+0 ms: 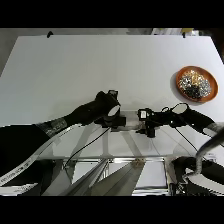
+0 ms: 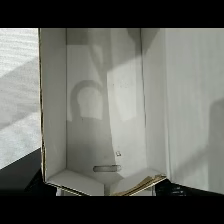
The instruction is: Fold the box and place the chain.
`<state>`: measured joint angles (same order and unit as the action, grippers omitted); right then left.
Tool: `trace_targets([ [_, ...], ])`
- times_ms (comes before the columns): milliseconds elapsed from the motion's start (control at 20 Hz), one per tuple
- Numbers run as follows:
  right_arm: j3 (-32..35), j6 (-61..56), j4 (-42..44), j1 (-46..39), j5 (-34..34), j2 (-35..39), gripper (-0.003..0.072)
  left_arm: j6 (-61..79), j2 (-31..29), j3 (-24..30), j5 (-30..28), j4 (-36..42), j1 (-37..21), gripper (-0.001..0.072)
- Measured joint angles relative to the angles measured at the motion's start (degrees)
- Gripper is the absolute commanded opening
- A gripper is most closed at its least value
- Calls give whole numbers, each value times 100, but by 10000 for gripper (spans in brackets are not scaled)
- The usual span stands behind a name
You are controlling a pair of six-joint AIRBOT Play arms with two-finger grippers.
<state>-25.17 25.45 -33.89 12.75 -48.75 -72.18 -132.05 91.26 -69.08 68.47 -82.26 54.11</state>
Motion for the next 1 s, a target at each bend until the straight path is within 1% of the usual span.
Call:
trace_targets([
  [150, 0, -2, 2, 0, -2, 0, 408, 726, -365, 0, 205, 125, -151, 208],
  [300, 0, -7, 2, 0, -2, 0, 408, 1423, -811, 0, 750, 186, -330, 216],
  [350, 0, -7, 2, 2, -2, 0, 408, 1676, -997, 0, 988, 188, -409, 243],
  [400, 0, -4, 2, 0, -4, 0, 408, 1958, -1196, 2, 1167, 221, -496, 333],
  [450, 0, -4, 2, 0, -4, 0, 408, 2238, -1410, 26, 1296, 256, -586, 387],
  [500, 0, -4, 2, 0, -2, 0, 408, 2573, -1674, 101, 1419, 293, -682, 419],
  [550, 0, -4, 2, 0, -4, 0, 408, 2929, -1930, 234, 1486, 343, -774, 419],
  [600, 0, -4, 2, 0, -4, 0, 408, 3348, -2218, 426, 1493, 409, -861, 438],
  [650, 0, -7, 4, 0, -4, 0, 408, 3897, -2533, 730, 1384, 472, -964, 520],
  [700, 0, -7, 4, 2, -4, 0, 408, 4542, -2844, 1106, 1169, 560, -1086, 574],
  [750, 0, -7, 2, 0, -4, 0, 408, 5259, -3104, 1508, 870, 678, -1215, 573],
  [850, 0, -7, 4, 0, -7, 0, 408, 6955, -3458, 2350, 72, 1099, -1502, 573],
  [900, 0, -7, 2, 2, -4, 0, 408, 7820, -3521, 2728, -385, 1360, -1624, 573],
  [1000, 0, -7, 2, 0, -4, 0, 408, 9329, -3418, 3235, -1193, 1954, -1773, 571],
])
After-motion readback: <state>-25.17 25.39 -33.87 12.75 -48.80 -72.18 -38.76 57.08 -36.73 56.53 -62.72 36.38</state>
